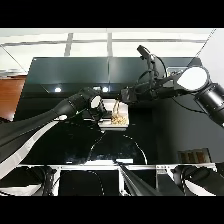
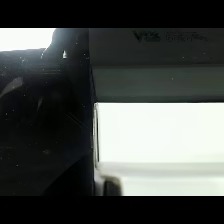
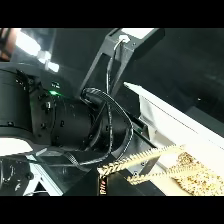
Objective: Fold the box and place the chain.
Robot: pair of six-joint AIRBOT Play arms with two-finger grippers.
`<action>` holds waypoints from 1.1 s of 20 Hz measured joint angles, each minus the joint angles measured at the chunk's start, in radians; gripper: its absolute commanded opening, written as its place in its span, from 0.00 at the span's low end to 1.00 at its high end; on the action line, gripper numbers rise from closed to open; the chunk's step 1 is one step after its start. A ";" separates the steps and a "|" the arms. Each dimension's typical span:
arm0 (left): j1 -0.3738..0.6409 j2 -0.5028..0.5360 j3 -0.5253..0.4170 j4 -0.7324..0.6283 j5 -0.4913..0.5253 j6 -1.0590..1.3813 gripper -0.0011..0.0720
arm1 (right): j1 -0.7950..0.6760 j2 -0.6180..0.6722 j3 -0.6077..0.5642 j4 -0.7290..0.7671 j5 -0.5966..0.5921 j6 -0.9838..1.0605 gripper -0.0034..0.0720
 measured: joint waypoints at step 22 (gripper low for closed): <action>0.000 -0.002 0.000 0.000 0.000 0.000 0.05 | -0.060 -0.007 -0.130 -0.235 -0.030 0.090 0.45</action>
